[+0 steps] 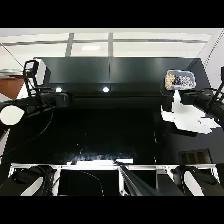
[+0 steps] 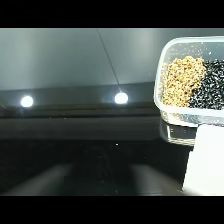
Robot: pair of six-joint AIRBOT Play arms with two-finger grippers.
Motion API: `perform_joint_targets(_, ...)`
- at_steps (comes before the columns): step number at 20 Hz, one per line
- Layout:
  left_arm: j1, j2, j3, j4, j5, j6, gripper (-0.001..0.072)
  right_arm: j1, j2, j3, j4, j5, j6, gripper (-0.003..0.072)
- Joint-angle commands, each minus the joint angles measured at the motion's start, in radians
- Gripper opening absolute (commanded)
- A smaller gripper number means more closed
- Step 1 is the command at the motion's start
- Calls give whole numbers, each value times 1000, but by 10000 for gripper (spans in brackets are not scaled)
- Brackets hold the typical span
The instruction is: Fold the box and place the chain.
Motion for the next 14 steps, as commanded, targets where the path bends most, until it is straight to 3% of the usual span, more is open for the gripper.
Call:
perform_joint_targets(1,0,-27,0,-17,-14,-2,706,-18,-1,20,-14,6,79,708)
perform_joint_targets(5,0,-23,4,-58,-15,-2,705,-246,-24,229,-397,-10,388,706)
perform_joint_targets(8,0,-24,3,-58,-8,-2,705,-513,-150,320,-602,79,513,705)
perform_joint_targets(11,0,-24,3,-58,-8,-2,705,-782,-319,356,-557,199,545,705)
perform_joint_targets(12,0,-24,3,-58,-8,-2,705,-840,-383,374,-500,269,451,706)
perform_joint_targets(14,0,-24,3,-58,-8,-2,705,-899,-555,441,-336,559,129,706)
